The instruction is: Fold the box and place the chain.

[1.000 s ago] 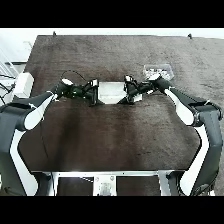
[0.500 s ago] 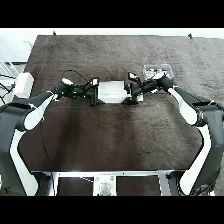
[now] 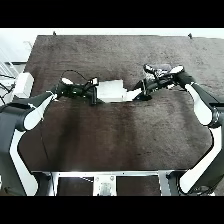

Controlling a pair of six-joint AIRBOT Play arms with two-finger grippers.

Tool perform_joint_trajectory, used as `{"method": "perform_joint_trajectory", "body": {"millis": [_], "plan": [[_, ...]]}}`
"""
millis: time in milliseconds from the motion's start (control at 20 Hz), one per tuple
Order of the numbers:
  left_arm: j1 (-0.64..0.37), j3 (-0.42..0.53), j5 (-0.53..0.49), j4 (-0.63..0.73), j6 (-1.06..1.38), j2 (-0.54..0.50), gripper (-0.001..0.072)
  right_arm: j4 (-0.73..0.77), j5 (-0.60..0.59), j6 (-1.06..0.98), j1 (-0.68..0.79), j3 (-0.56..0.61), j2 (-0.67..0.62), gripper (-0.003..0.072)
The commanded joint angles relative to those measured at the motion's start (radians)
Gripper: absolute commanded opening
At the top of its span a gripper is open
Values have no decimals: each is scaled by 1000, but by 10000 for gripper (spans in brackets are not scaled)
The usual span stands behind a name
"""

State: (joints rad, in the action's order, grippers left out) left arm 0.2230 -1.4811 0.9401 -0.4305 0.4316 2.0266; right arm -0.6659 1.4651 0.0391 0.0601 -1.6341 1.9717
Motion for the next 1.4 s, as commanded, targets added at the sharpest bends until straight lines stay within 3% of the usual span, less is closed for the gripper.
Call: {"method": "perform_joint_trajectory", "body": {"millis": [0,250,300,350,400,550,600,1000,1350], "plan": [[0,1,13,-13,2,1,305,14,12,-6,38,-1,-43,720],[0,1,14,-17,-7,1,305,144,73,-64,34,-1,-76,717],[0,1,13,-19,-6,1,305,146,82,-80,28,-1,-76,677],[0,1,11,-19,-6,1,305,146,83,-94,18,0,-76,534],[0,1,11,-19,-6,1,305,146,90,-95,5,5,-76,464],[0,1,10,-20,-7,1,306,161,90,-86,-65,14,-76,75],[0,1,10,-19,-6,1,306,161,80,-66,-91,14,-76,11],[0,1,11,-18,-6,0,306,206,-299,-93,-183,14,-70,10],[0,1,47,-18,-8,0,306,209,-512,-242,-183,13,-43,10]]}}
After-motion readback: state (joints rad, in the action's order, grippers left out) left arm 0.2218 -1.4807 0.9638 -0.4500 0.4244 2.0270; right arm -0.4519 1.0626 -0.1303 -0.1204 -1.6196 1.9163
